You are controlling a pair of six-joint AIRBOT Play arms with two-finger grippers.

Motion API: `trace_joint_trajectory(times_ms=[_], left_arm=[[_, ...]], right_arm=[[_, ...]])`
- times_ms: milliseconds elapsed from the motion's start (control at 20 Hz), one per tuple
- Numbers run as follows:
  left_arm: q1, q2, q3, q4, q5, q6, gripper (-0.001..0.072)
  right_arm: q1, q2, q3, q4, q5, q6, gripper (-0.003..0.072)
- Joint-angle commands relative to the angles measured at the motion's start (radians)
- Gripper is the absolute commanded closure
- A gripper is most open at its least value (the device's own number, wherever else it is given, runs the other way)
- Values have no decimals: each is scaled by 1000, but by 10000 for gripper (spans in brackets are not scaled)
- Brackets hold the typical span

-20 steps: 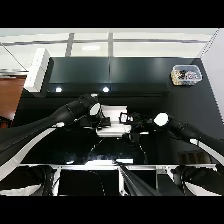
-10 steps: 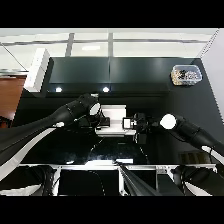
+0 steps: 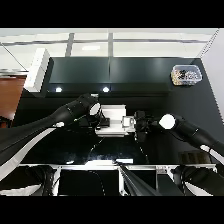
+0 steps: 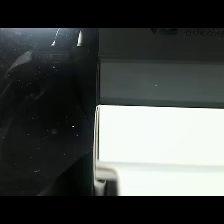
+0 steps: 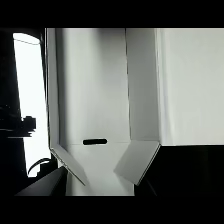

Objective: Fold the box and place the chain.

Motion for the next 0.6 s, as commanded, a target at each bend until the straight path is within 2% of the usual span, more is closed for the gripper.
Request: trace_joint_trajectory(times_ms=[0, 50, 100, 550], left_arm=[[0, 1, 0, -1, 0, -1, 678], [0, 1, 0, -1, 0, -1, 678], [0, 1, 0, -1, 0, -1, 678], [0, 1, 0, -2, 0, -1, 678]], right_arm=[[1, -16, 1, 67, 26, -6, 205], [1, -18, 1, 74, 32, -5, 301], [1, -19, 1, 81, 34, -5, 440], [1, -23, 1, 150, 23, -5, 443]])
